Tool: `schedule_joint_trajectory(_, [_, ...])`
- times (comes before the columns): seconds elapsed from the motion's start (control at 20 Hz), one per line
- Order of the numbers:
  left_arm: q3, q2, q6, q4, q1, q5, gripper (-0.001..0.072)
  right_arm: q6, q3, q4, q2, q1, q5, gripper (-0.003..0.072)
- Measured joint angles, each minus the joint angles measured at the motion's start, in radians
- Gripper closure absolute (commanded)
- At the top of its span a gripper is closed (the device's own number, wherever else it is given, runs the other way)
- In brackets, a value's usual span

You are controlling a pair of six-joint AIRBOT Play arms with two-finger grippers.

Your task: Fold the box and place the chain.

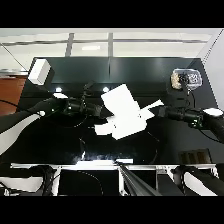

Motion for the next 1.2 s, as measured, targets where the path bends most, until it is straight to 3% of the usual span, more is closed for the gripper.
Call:
schedule_joint_trajectory(0.45, [0.006, -0.003, -0.080, 0.121, 0.106, -0.039, 0.0016, 0.018, 0.000, -0.008, 0.000, 0.000, 0.044, 0.0644])
schedule_joint_trajectory(1.2, [0.006, -0.050, -0.090, 0.164, 0.045, -0.070, 0.0001, 0.081, 0.000, -0.020, 0.000, 0.020, 0.119, 0.0644])
